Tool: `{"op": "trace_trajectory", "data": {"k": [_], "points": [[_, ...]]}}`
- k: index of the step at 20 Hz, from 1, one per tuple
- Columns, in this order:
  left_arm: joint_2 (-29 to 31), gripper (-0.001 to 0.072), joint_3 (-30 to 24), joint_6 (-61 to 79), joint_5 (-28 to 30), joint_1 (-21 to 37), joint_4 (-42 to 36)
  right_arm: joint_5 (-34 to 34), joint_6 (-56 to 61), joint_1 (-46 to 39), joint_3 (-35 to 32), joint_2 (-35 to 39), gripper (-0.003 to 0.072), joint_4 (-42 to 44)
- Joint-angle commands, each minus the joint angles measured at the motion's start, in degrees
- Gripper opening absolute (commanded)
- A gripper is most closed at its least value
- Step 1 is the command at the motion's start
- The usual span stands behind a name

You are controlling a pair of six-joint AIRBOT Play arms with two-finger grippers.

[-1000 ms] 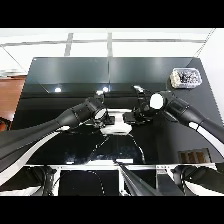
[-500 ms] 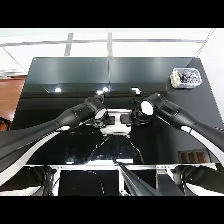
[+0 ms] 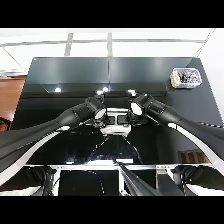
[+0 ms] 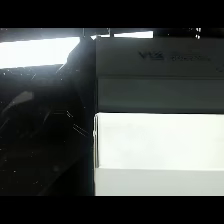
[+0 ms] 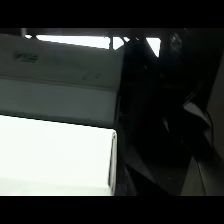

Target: Fold the box and place the chain.

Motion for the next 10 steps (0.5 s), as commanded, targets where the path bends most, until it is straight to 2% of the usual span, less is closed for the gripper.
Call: {"op": "trace_trajectory", "data": {"k": [1, 3, 4, 9, 10], "points": [[0.0, 0.003, 0.0, 0.0, 0.0, 0.0, 0.0, 0.6, 2.4, 0.4, 0.5, -1.0, 0.0256, -0.7], [0.0, 0.0029, 0.0, 0.0, 0.0, 0.0, 0.0, 0.6, 2.6, 0.4, 0.5, -1.0, 0.0122, -0.3], [0.0, 0.0029, 0.0, 0.0, 0.0, 0.0, 0.0, 0.6, 2.6, 0.4, 0.5, -1.0, 0.0015, -0.1], [0.0, 0.0029, 0.0, 0.0, 0.0, 0.0, 0.0, 0.0, 2.6, 1.9, 0.5, -1.0, 0.0031, -0.3], [0.0, 0.003, 0.0, 0.0, 0.0, 0.0, 0.0, -0.3, 2.6, 1.9, 0.5, -1.0, 0.0211, -0.1]]}}
